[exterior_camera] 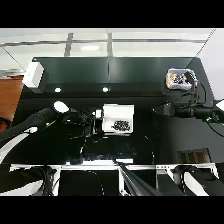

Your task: Fold the box and place the chain.

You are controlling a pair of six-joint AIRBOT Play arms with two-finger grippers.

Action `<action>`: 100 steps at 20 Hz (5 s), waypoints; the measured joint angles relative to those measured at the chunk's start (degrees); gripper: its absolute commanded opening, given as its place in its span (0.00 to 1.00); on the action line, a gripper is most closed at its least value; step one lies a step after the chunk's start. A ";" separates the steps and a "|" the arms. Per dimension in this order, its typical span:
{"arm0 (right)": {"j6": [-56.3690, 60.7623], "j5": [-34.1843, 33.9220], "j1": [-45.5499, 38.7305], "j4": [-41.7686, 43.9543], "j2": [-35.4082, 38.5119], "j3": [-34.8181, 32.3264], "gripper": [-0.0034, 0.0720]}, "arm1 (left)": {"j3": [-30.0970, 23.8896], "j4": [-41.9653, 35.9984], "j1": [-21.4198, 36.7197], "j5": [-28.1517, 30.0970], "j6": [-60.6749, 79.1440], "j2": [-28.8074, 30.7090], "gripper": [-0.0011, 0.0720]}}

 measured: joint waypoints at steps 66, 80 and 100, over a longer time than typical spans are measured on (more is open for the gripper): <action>-37.68 -7.17 28.98 -14.62 -12.76 9.20 0.67 | 0.52 0.13 -4.55 2.99 -7.39 -0.39 0.41; -34.03 -4.00 29.79 -14.14 -13.00 7.98 0.36 | 0.52 0.15 -4.55 2.99 -7.37 -0.42 0.41; -33.38 -4.66 30.27 -14.19 -13.18 7.23 0.21 | 0.52 0.13 -4.55 2.99 -7.39 -0.42 0.41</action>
